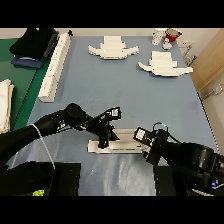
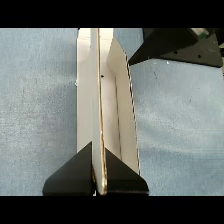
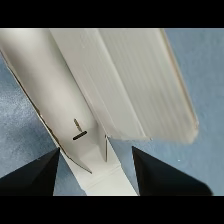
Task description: Fold the box.
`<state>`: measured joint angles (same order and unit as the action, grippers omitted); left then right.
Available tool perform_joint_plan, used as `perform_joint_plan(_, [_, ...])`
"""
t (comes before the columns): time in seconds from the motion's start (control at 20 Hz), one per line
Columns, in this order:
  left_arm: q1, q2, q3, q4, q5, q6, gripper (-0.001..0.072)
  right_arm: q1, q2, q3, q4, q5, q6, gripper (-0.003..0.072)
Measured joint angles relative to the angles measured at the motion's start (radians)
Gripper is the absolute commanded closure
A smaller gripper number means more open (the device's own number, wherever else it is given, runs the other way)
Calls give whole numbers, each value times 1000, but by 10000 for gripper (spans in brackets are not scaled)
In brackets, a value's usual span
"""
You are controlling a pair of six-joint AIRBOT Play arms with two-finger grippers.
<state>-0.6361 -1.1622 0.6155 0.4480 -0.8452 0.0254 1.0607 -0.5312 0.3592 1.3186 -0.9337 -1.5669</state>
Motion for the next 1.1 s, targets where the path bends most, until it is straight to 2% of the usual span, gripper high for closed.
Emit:
perform_joint_plan(0.35, [0,0,0,0,0,0,697,-315,-6,-3,397,58,-599,-34])
perform_joint_plan(0.65, [0,0,0,0,-2,0,697,-493,-131,-3,688,61,-1017,-34])
perform_joint_plan(0.85, [0,0,0,0,-2,0,697,-559,-200,-3,776,35,-1146,-34])
perform_joint_plan(1.1, [0,0,0,0,-1,0,697,-582,-222,8,795,11,-1180,-28])
